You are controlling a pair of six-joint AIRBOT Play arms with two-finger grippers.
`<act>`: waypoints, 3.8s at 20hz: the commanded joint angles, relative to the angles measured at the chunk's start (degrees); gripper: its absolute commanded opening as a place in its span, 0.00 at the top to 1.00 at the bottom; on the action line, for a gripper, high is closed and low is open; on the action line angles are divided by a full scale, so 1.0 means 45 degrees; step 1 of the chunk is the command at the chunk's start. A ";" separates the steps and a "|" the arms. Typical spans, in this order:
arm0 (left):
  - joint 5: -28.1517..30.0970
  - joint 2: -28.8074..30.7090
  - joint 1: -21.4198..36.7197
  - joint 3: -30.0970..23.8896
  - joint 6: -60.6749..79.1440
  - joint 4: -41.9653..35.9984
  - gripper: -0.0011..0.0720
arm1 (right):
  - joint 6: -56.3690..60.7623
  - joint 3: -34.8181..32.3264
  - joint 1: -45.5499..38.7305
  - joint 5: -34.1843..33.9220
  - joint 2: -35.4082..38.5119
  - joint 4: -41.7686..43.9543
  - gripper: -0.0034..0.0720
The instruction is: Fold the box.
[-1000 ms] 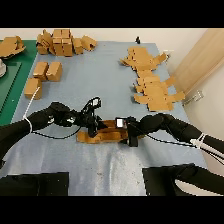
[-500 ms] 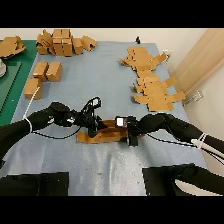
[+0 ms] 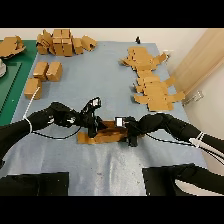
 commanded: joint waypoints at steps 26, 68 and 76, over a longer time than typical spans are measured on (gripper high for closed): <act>0.0024 0.0000 0.0000 0.0000 0.0005 -0.0005 0.97 | 0.0010 0.0010 0.0010 0.0102 -0.0024 -0.0389 0.29; 0.0801 0.0364 0.0024 0.0005 -0.1258 -0.0325 0.46 | 0.0010 0.0010 0.0010 -0.0039 -0.0257 -0.0685 0.36; 0.0107 0.2982 0.0024 0.0000 -0.6305 0.4653 0.46 | 0.0010 0.0010 0.0010 -0.0034 -0.0257 -0.0685 0.19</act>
